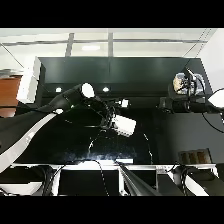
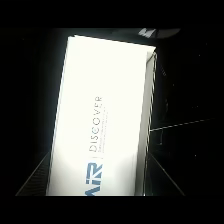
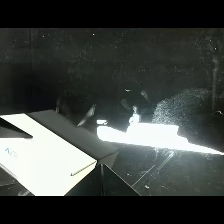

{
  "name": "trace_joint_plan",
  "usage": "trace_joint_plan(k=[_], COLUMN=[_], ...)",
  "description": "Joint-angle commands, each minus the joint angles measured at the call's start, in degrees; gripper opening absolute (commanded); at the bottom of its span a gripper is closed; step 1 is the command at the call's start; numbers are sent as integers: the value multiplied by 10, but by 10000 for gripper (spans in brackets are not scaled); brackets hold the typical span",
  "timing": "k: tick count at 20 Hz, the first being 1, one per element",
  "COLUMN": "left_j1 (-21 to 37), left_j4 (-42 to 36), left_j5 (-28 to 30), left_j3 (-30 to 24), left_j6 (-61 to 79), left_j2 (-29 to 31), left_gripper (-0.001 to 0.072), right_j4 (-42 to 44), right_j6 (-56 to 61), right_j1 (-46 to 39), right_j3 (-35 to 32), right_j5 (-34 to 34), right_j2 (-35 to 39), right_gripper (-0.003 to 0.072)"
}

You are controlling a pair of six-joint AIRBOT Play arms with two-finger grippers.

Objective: Fold the box and place the chain.

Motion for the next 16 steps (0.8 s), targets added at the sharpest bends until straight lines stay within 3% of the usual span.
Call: trace_joint_plan(k=[1, 5, 9, 16], left_j1=[-3, -9, -29, -38], left_j4=[0, 2, 70, 68], left_j5=[1, 5, 19, 26], left_j3=[0, 0, 0, 0], left_j6=[-2, -27, -111, -131], left_j2=[-6, -14, -24, -29], left_gripper=[718, 718, 718, 716], right_j4=[0, 0, 0, 0], right_j6=[0, 0, 0, 0], right_j1=[0, 0, 0, 0], right_j3=[1, 1, 1, 1], right_j5=[0, 0, 0, 0], right_j2=[0, 0, 0, 0], right_gripper=[23, 23, 23, 23])
